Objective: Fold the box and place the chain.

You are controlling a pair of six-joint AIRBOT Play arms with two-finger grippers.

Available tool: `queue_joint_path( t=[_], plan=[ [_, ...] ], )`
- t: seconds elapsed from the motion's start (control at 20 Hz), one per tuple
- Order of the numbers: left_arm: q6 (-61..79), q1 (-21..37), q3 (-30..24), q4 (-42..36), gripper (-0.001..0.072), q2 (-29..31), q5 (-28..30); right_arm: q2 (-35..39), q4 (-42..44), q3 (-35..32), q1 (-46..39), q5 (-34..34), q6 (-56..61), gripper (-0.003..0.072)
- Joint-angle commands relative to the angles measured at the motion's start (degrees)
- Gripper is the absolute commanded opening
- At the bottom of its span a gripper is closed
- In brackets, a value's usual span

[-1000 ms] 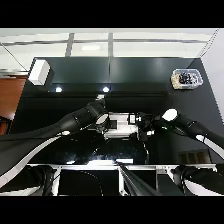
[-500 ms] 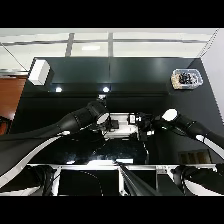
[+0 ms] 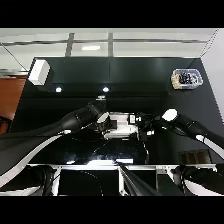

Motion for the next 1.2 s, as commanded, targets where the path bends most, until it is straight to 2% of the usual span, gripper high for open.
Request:
queue_joint_path(
  t=[0.0,0.05,0.1,0.15,0.4,0.45,0.5,0.6,0.85,1.15],
  plan=[
    [0.4,0.0,0.0,-0.5,0.0166,-0.1,-0.1,0.0,0.0,0.0,0.0,0.0,0.0,0.0470],
    [0.4,0.0,0.0,-0.7,0.0154,-0.1,-0.1,0.0,0.0,0.0,0.1,0.0,0.0,0.0470],
    [0.4,0.0,0.0,-1.2,0.0052,-0.1,-0.1,0.0,0.0,0.0,0.0,0.0,0.0,0.0470],
    [0.5,0.0,0.0,-1.2,0.0026,-0.1,0.0,0.0,0.0,0.0,0.0,0.0,0.0,0.0470],
    [1.6,0.0,0.0,-0.8,0.0026,0.0,-0.3,0.0,0.0,0.0,0.0,0.0,0.9,0.0472],
    [1.6,0.0,0.0,-0.8,0.0026,0.0,-0.6,0.0,0.1,0.0,0.0,0.0,3.3,0.0581],
    [1.6,0.0,0.0,-0.8,0.0026,0.0,-0.7,0.2,0.0,0.0,0.0,-0.1,6.0,0.0638],
    [1.6,0.0,0.4,-0.3,0.0026,0.0,-1.0,0.9,-0.4,0.4,-0.3,1.3,8.6,0.0638],
    [1.6,0.0,1.5,1.5,0.0026,0.0,-1.9,7.0,-7.7,0.9,-3.7,7.0,10.9,0.0637],
    [1.6,0.0,1.5,1.5,0.0027,0.0,-1.3,8.0,-10.3,0.9,-4.8,7.6,10.7,0.0636]
  ],
)
